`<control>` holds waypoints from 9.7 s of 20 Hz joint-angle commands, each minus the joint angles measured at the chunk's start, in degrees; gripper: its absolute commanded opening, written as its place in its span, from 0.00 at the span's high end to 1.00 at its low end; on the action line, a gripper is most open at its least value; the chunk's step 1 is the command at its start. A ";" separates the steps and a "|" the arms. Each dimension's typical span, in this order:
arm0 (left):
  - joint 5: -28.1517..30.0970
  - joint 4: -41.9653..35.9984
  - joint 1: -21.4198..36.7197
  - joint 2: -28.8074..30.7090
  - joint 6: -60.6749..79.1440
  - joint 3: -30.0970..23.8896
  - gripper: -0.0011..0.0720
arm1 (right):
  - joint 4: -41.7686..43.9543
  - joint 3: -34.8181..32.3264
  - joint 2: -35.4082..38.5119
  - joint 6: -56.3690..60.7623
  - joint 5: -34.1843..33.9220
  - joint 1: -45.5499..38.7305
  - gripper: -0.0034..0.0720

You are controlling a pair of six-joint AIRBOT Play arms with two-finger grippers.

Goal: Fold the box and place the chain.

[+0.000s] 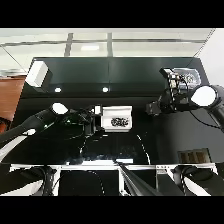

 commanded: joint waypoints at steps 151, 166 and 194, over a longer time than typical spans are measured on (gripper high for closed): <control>0.46 0.22 0.00 -0.02 -0.90 0.02 0.53 | 35.19 -5.42 -17.84 -23.50 -6.99 3.61 0.94; -3.89 8.11 -0.02 14.32 -12.07 0.70 0.00 | 13.88 -2.16 12.46 -18.16 14.16 -19.61 0.94; -10.01 12.00 -10.86 -8.20 -28.41 20.15 0.00 | 13.86 -2.29 12.41 -18.18 10.97 -19.61 0.94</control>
